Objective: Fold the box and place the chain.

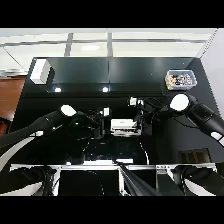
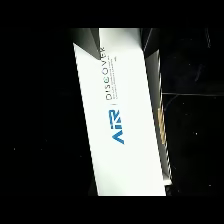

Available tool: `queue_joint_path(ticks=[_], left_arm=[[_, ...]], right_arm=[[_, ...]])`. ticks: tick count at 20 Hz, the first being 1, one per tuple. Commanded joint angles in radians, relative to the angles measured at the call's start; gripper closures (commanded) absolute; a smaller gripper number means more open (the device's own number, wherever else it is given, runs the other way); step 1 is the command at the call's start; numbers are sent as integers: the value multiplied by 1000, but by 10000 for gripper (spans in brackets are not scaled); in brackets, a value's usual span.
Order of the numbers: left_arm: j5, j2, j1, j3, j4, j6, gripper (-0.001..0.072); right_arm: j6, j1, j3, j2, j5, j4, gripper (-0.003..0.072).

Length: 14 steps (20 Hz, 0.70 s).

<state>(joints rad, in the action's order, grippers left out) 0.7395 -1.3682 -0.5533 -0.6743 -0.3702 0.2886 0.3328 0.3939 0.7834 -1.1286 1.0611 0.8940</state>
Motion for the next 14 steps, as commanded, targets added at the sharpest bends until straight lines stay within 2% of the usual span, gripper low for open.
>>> queue_joint_path(ticks=[1, 11, 12, 13, 14], left_arm=[[-4, 0, 0, -1, 1, -2, 436], [-4, 0, 0, -1, 1, -2, 436], [-4, 0, 0, -1, 1, -2, 436], [-4, 0, 0, -1, 1, -2, 436], [-4, 0, 0, -1, 1, -2, 436]], right_arm=[[2, 1, 0, 0, 14, -1, 437], [3, 1, 0, 0, 16, 0, 434], [3, 1, 0, 0, 15, 0, 428], [4, 1, 0, 0, 14, 0, 368], [4, 1, 0, 0, 14, 0, 365]])
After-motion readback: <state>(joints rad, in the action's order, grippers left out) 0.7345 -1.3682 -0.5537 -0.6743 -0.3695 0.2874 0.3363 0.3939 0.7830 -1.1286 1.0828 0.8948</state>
